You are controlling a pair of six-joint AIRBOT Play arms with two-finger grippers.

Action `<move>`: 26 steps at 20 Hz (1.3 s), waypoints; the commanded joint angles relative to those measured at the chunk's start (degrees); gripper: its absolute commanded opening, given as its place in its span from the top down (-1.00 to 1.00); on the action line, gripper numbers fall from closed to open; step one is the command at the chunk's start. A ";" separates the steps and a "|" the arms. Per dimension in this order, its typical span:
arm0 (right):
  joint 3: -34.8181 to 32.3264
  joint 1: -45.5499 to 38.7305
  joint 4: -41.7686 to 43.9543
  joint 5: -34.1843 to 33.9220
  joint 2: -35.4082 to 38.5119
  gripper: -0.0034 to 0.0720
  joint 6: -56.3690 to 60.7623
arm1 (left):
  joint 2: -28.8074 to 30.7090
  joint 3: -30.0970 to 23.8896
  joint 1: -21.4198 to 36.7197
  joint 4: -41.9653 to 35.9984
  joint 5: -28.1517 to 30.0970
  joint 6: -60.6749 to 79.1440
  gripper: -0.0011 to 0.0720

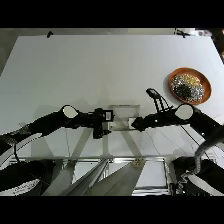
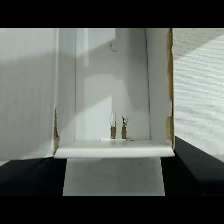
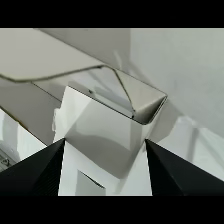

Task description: Fold the box and place the chain.

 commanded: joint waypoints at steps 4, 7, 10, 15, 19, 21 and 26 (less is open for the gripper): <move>2.38 6.91 -14.36 -5.16 -0.42 -0.52 16.61 | -0.04 0.07 -0.02 0.00 0.02 0.02 0.77; 5.16 9.57 -21.53 -4.33 -1.75 -0.52 23.34 | -0.04 0.07 -0.02 0.00 0.00 0.02 0.77; 7.67 11.65 -21.84 -2.71 -4.96 -0.52 24.70 | -0.04 0.07 -0.02 0.00 0.00 0.02 0.77; 10.38 15.47 -26.67 0.81 -9.94 -0.52 32.33 | -0.04 0.07 -0.02 0.00 0.00 0.02 0.77; 10.67 15.89 -29.33 -0.37 -11.21 -0.43 38.42 | -0.04 0.07 -0.02 0.00 0.00 0.04 0.77; 10.67 15.87 -29.42 -0.94 -11.26 -0.33 40.06 | -0.04 0.07 -0.02 0.00 0.00 0.02 0.77; 10.67 15.89 -31.74 -1.01 -11.82 -0.06 44.06 | -0.04 0.07 -0.02 0.00 0.00 0.04 0.77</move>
